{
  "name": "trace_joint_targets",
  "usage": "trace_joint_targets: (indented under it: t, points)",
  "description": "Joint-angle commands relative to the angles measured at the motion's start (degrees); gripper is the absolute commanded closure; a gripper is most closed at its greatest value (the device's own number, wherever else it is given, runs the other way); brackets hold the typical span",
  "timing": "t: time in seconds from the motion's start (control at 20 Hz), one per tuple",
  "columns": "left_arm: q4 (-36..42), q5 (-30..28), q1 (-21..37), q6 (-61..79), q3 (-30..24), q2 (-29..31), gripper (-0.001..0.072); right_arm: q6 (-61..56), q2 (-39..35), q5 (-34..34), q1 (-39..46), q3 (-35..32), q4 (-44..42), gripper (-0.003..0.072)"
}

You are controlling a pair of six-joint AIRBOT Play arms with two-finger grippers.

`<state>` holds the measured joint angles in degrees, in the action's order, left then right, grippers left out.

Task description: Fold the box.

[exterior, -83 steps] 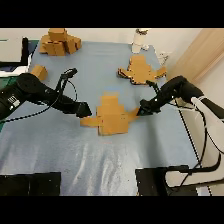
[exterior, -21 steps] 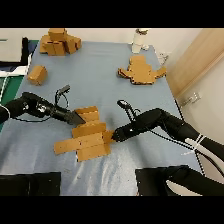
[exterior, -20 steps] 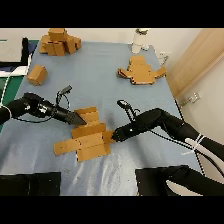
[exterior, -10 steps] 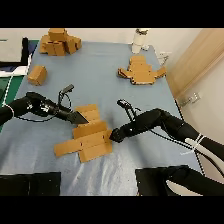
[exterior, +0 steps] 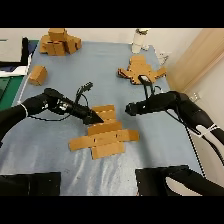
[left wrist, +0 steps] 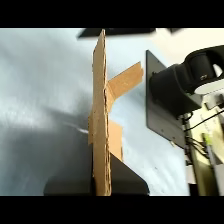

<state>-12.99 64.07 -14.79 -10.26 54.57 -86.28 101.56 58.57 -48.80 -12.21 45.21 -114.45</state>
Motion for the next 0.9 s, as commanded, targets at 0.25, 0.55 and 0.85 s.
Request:
trace_joint_targets:
  t: [0.25,0.55,0.85]
  points:
    - [3.4,-13.2,-9.5,13.7,-0.3,3.5,0.0696,-8.1,2.2,3.8,-1.2,2.7,0.2,0.0683]
    - [-0.2,-16.1,-11.6,13.9,-2.6,3.5,0.0696,-8.7,2.8,3.3,-1.5,2.7,0.0,0.0683]
    - [-0.8,-18.2,-11.7,13.9,-3.6,3.5,0.0696,-8.6,2.8,-3.1,-7.3,2.7,1.5,0.0683]
